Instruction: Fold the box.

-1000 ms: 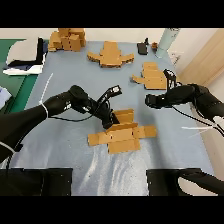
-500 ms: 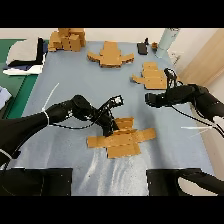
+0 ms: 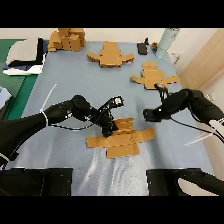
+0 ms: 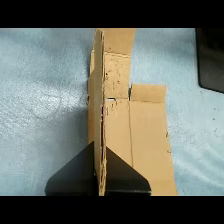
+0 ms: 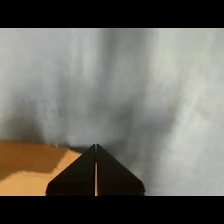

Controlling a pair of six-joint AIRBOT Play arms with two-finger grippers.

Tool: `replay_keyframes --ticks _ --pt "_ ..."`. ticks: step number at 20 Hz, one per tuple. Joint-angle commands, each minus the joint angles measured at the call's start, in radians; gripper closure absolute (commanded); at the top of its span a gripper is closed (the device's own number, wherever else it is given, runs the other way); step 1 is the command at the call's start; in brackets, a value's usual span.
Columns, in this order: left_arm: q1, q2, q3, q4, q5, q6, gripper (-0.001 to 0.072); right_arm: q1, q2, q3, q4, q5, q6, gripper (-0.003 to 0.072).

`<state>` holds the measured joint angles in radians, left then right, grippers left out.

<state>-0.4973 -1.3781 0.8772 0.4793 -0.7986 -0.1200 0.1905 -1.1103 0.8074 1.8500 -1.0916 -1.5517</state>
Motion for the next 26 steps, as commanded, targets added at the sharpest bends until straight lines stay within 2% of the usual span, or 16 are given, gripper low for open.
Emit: replay_keyframes --ticks 1,8,13,17,21,23,26 --pt "0.000 0.013 0.001 -0.003 -0.005 0.001 0.0697 0.011 0.008 -0.073 0.025 -0.048 -0.004 0.0679" --pt "0.000 0.013 0.025 -0.004 0.005 0.001 0.0696 0.054 0.008 -0.143 0.066 -0.006 -0.019 0.0679" --pt "0.000 0.013 0.025 -0.003 0.006 0.009 0.0696 0.074 0.007 -0.190 0.061 0.091 -0.019 0.0679" --pt "0.000 0.013 0.025 -0.002 0.013 0.027 0.0696 0.074 0.009 -0.190 0.070 0.113 -0.019 0.0679" --pt "-0.001 0.012 0.026 0.049 0.032 0.043 0.0696 0.074 0.031 -0.162 0.156 0.089 -0.020 0.0679" --pt "0.003 0.012 0.031 0.060 0.093 0.065 0.0696 0.074 0.066 -0.140 0.129 0.105 -0.019 0.0679" --pt "0.006 0.011 0.068 0.060 0.128 0.113 0.0696 0.073 0.109 -0.117 0.072 0.148 -0.002 0.0679"
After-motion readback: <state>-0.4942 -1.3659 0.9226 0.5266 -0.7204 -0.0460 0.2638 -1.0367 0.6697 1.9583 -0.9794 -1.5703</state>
